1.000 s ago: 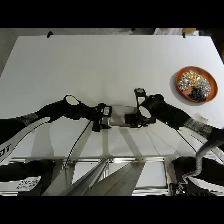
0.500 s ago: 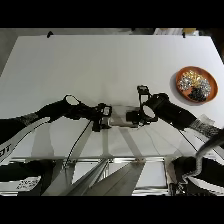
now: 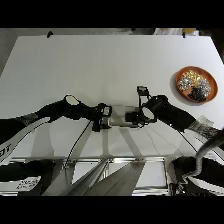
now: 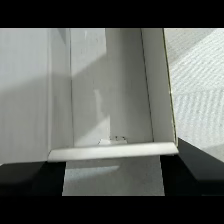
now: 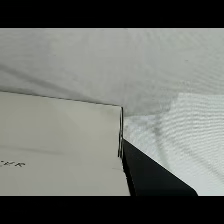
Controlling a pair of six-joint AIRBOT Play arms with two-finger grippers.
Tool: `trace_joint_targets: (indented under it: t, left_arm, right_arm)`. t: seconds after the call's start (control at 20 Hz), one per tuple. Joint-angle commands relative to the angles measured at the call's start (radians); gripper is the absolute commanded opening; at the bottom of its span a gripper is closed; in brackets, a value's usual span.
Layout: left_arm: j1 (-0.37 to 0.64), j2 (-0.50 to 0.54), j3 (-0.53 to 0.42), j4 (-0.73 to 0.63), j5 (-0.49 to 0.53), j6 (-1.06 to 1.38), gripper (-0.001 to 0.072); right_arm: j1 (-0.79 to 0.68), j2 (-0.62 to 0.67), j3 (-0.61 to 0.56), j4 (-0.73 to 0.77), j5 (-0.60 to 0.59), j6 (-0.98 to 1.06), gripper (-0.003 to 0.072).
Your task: Fold the box and place the chain.
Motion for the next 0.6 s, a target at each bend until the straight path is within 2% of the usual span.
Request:
trace_joint_targets:
  t: [0.0,0.15,0.25,0.4,0.45,0.5,0.55]
  left_arm:
    - [0.000,0.001,0.001,0.000,0.000,0.001,0.0252]
    - [0.000,0.001,0.001,0.000,0.000,0.001,0.0252]
    - [0.000,0.001,0.001,0.000,0.000,0.001,0.0252]
    - [0.000,0.001,0.001,0.000,0.000,0.001,0.0252]
    - [0.000,0.001,0.001,0.000,0.000,0.001,0.0252]
    - [0.000,0.001,0.001,0.000,0.000,0.001,0.0252]
    - [0.000,0.001,0.001,0.000,0.000,0.001,0.0252]
  right_arm:
    - [0.009,-0.001,0.000,0.000,-0.018,-0.001,0.0158]
    - [0.013,-0.002,-0.001,0.002,-0.016,0.001,0.0150]
    - [0.013,-0.002,-0.010,0.005,-0.011,0.003,0.0016]
    - [0.013,-0.001,-0.029,0.008,0.004,0.003,0.0017]
    - [0.013,-0.001,-0.029,0.008,0.007,0.003,0.0038]
    - [0.013,0.000,-0.029,0.008,0.006,0.003,0.0149]
    - [0.013,0.003,-0.029,0.008,0.007,0.003,0.0300]
